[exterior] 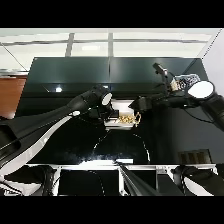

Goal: Fold the box and place the chain.

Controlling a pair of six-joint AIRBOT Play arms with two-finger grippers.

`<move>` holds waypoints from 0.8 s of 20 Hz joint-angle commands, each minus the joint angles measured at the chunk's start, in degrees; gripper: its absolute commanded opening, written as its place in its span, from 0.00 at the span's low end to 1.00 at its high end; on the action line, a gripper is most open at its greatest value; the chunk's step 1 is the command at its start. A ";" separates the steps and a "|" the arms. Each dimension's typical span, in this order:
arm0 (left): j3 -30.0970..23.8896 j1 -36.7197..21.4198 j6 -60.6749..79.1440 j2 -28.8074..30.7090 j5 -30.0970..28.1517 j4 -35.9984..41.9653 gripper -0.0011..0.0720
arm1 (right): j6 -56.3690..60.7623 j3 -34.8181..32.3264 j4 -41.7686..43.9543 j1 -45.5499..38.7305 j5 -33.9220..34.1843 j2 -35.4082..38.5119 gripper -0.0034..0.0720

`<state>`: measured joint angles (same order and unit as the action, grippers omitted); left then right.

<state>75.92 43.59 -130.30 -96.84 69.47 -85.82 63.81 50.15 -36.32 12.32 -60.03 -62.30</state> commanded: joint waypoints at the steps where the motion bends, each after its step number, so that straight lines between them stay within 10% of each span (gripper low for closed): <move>1: 0.02 -0.04 0.00 0.04 0.02 -0.02 0.06 | -7.34 -0.44 -4.52 -7.74 -6.67 1.68 0.71; 4: 0.02 -0.04 0.00 0.04 0.00 -0.02 0.06 | -20.74 -6.88 -4.74 -8.07 -9.86 1.90 0.72; 5: 0.02 -0.04 0.00 0.04 -0.02 0.00 0.06 | -23.52 -10.51 -6.16 -7.30 -5.05 1.90 0.98; 6: 0.02 -0.02 0.00 0.04 0.00 -0.02 0.06 | -26.49 -13.57 -7.89 -6.47 0.59 1.88 1.00; 10: 0.02 -0.02 0.00 0.04 0.04 -0.02 0.06 | -49.81 -19.74 -10.86 -3.08 17.14 1.77 1.00; 16: 0.02 -0.04 0.00 0.04 0.00 -0.02 0.06 | -76.04 -19.89 -0.15 0.81 20.63 -3.37 1.00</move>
<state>75.92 43.59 -130.30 -96.84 69.49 -85.82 2.17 30.87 -41.98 11.53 -42.81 -63.29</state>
